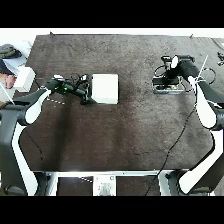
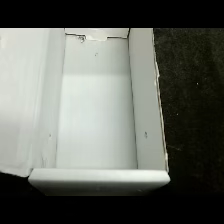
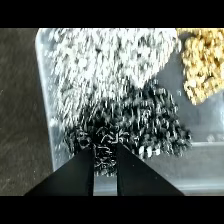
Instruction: Fold the box and place the chain.
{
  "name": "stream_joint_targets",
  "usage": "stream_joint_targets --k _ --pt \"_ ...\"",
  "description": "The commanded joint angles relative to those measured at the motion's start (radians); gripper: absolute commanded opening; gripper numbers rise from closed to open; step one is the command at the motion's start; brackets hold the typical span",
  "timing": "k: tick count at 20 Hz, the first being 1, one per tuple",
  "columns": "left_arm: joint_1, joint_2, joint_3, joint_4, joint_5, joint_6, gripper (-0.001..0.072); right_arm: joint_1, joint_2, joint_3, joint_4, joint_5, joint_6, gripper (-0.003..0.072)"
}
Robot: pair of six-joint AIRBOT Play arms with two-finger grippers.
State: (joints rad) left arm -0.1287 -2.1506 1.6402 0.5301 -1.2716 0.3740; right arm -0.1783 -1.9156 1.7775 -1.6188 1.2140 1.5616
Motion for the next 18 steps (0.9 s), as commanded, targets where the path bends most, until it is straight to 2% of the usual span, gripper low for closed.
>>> stream_joint_targets --k 1,9,14,18 --pt "0.001 0.0 0.0 0.0 0.0 0.0 0.0243 -0.001 0.06 0.0 -0.027 0.0 0.001 -0.0014" --pt "0.001 0.0 0.0 0.0 0.0 0.0 0.0243 0.026 0.266 0.002 -0.034 -0.002 -0.046 -0.0016" --pt "0.001 0.0 0.0 0.0 0.0 0.0 0.0242 0.14 0.525 0.002 -0.031 -0.175 -0.047 -0.0016" --pt "0.001 0.0 0.0 0.0 0.0 0.0 0.0243 0.288 0.655 0.002 -0.026 -0.255 -0.048 -0.0017"
